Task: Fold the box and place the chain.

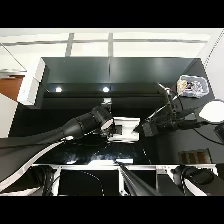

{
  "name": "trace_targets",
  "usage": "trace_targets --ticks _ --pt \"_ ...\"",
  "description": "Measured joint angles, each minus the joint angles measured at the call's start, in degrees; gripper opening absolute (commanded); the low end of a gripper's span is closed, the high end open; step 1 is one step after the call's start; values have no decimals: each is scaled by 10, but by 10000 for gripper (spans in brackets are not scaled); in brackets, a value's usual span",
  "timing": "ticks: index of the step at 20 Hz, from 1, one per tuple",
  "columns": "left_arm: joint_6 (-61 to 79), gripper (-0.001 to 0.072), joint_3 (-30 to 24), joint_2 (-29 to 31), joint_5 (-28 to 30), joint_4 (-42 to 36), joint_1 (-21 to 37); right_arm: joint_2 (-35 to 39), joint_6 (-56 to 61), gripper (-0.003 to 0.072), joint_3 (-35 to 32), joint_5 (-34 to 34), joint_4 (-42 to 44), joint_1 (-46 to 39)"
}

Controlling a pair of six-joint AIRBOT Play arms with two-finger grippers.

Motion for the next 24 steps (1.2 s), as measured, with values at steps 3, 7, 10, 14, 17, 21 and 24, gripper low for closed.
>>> trace_targets --ticks 3,7,10,14,17,21,24 --pt "0 34 0 0 -2 0 0 0 2 549 -9 -13 1 -6" --pt "0 34 0 0 -5 2 0 2 -4 549 -2 1 -25 -78" --pt "0 34 0 0 -5 2 0 2 -3 590 0 -21 -98 -168" --pt "0 34 0 0 -5 2 0 -22 48 709 -5 -132 -231 -258" --pt "0 34 0 0 -4 2 0 -84 87 708 -6 -210 -278 -293" --pt "0 34 0 0 -3 2 0 -190 143 700 14 -297 -301 -313" --pt "0 34 0 0 -3 2 0 -251 157 698 40 -337 -299 -317"
